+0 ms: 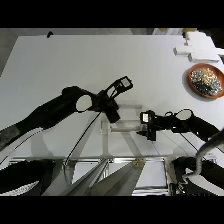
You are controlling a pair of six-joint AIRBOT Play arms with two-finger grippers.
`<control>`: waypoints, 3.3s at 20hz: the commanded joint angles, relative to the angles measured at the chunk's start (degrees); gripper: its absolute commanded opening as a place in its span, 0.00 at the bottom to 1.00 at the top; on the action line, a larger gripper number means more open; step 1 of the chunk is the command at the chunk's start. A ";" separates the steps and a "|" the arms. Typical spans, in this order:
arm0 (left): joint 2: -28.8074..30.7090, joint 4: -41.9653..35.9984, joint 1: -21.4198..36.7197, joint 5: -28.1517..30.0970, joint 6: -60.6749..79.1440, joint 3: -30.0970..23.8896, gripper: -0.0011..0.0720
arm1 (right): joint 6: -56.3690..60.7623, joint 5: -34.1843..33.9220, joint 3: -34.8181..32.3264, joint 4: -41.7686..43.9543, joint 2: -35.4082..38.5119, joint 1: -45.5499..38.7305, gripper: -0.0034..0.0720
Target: Fold the box and place the chain.
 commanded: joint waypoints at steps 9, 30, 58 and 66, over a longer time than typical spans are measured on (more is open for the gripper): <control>2.32 -6.25 3.13 -5.05 20.65 -13.00 0.03 | 0.07 -0.02 0.00 0.09 0.02 0.00 0.46; 2.34 -15.39 4.55 9.11 46.73 -19.21 0.56 | 0.07 0.00 0.00 0.07 0.02 0.00 0.46; -0.17 -21.88 2.62 11.13 56.98 -20.76 0.55 | 0.07 -0.02 0.00 0.07 0.02 0.00 0.46; -0.17 -23.37 2.40 12.85 56.98 -20.76 0.28 | 0.07 -0.02 0.00 0.09 0.02 0.00 0.46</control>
